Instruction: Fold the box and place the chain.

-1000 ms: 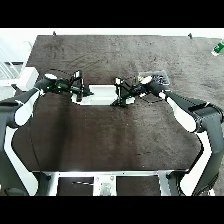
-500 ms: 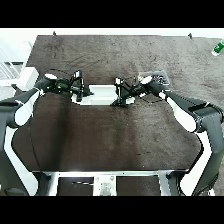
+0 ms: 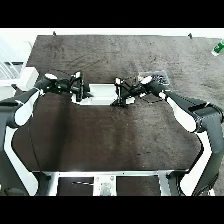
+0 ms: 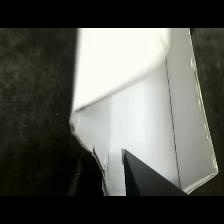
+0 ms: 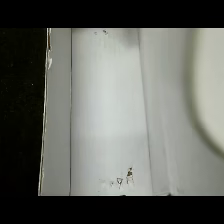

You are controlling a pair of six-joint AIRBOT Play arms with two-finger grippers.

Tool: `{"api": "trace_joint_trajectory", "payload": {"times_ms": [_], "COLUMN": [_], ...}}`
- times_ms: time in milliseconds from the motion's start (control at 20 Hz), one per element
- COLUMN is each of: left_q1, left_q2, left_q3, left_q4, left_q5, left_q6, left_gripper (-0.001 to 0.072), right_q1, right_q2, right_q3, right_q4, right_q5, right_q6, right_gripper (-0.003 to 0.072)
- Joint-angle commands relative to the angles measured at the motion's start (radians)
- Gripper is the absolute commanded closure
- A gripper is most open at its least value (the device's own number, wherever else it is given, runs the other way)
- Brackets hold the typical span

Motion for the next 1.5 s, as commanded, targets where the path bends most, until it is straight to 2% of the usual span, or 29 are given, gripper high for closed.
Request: {"api": "trace_joint_trajectory", "payload": {"times_ms": [0, 100, 250, 650, 700, 750, 1050, 1200, 1450], "left_q1": [0.007, 0.019, 0.060, 0.172, 0.174, 0.174, 0.112, 0.074, 0.057], "left_q2": [0.007, 0.008, 0.008, 0.008, 0.008, 0.008, 0.038, 0.132, 0.327], "left_q3": [0.001, 0.001, 0.015, 0.173, 0.182, 0.187, 0.176, 0.118, -0.051], "left_q4": [0.000, -0.011, -0.024, -0.031, -0.027, -0.029, 0.002, 0.051, 0.055], "left_q5": [-0.020, -0.033, -0.115, -0.389, -0.418, -0.443, -0.335, -0.221, -0.087], "left_q6": [0.004, 0.004, 0.003, -0.110, -0.129, -0.129, -0.301, -0.319, -0.326], "left_gripper": [0.0418, 0.0418, 0.0418, 0.0430, 0.0670, 0.0691, 0.0696, 0.0696, 0.0696], "right_q1": [0.000, 0.000, 0.000, 0.000, 0.000, 0.000, 0.000, 0.000, 0.000], "right_q2": [0.000, 0.000, 0.000, 0.000, 0.000, 0.000, 0.000, 0.000, 0.000], "right_q3": [0.001, 0.001, 0.001, 0.001, 0.001, 0.001, 0.001, 0.001, 0.001], "right_q4": [-0.001, -0.001, -0.001, -0.001, -0.001, -0.001, -0.001, -0.001, -0.001], "right_q5": [0.000, 0.001, 0.001, 0.001, 0.001, 0.001, 0.001, 0.001, 0.001], "right_q6": [0.000, 0.000, 0.000, 0.000, 0.000, 0.000, 0.000, 0.000, 0.000], "right_gripper": [0.0098, 0.0097, 0.0097, 0.0097, 0.0097, 0.0098, 0.0097, 0.0098, 0.0097]}}
